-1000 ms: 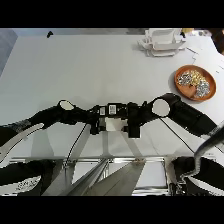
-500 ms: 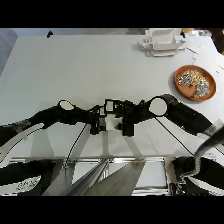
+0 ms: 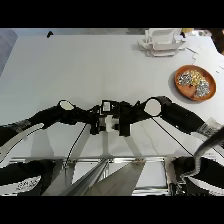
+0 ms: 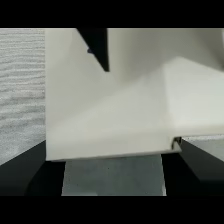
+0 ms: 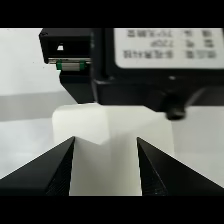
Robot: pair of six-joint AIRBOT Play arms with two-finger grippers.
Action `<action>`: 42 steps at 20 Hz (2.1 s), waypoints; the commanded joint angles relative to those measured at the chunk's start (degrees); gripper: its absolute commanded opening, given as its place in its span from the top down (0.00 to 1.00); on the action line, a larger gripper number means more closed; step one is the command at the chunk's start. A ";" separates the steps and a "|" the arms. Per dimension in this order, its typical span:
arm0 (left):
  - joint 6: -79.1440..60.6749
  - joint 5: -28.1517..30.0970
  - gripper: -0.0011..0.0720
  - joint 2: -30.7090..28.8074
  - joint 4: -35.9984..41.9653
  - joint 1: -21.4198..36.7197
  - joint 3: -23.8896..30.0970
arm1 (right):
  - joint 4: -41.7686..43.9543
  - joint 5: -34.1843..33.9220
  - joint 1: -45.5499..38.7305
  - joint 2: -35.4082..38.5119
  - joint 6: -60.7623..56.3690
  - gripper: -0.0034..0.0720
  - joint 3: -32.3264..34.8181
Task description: Fold the box and place the chain.
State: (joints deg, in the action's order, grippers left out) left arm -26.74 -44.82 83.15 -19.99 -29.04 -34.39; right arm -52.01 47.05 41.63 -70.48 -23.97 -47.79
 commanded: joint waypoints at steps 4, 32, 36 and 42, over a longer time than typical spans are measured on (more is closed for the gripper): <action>0.00 0.00 0.61 -0.04 0.00 0.00 -0.02 | -1.53 -0.87 1.27 -0.68 1.42 0.41 -0.02; 0.00 0.00 0.61 -0.04 0.00 0.00 -0.02 | -11.34 -3.43 1.27 1.38 -2.82 0.57 -0.02; 0.00 0.02 0.61 -0.04 -0.02 0.00 -0.02 | -11.39 -3.56 1.27 1.38 -3.04 0.80 -0.02; 0.00 0.00 0.61 -0.04 0.00 0.00 -0.02 | -11.43 -4.44 1.27 1.97 -3.26 0.80 -0.02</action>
State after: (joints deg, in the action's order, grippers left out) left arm -26.70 -44.77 83.15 -19.92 -29.04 -34.39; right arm -63.31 43.29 42.89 -68.84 -27.05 -47.77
